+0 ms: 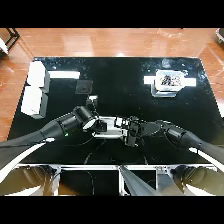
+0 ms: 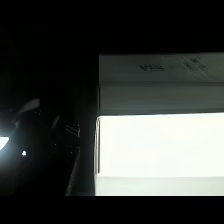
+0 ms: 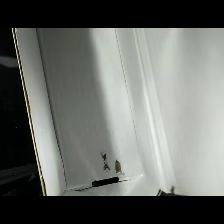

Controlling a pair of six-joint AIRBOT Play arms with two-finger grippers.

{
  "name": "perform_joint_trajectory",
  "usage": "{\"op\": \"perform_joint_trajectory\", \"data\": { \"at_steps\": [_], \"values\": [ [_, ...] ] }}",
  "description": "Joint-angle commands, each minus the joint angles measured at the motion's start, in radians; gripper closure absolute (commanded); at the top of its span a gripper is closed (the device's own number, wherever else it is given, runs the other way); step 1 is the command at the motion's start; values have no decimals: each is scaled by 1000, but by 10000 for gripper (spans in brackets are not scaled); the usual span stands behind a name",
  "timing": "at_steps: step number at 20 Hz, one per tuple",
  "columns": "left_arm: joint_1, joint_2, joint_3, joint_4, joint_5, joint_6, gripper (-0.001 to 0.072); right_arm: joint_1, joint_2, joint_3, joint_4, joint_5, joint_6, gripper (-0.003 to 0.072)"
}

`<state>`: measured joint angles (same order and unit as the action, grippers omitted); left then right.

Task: Fold the box and place the chain.

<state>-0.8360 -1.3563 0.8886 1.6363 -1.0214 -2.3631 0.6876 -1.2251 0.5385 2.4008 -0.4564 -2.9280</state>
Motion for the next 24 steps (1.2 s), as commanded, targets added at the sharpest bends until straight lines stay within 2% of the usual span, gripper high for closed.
{"op": "perform_joint_trajectory", "data": {
  "at_steps": [1,12,19,24],
  "values": [
    [11,-16,1,-44,-3,-5,350,0,0,-1,0,0,0,437],
    [30,-33,6,-99,-6,-5,361,0,0,-1,0,0,0,437],
    [35,-33,32,-93,-12,-1,361,0,0,-3,0,-4,0,437],
    [40,-31,58,-55,-58,0,361,0,0,-3,0,-3,0,436]
  ]
}}
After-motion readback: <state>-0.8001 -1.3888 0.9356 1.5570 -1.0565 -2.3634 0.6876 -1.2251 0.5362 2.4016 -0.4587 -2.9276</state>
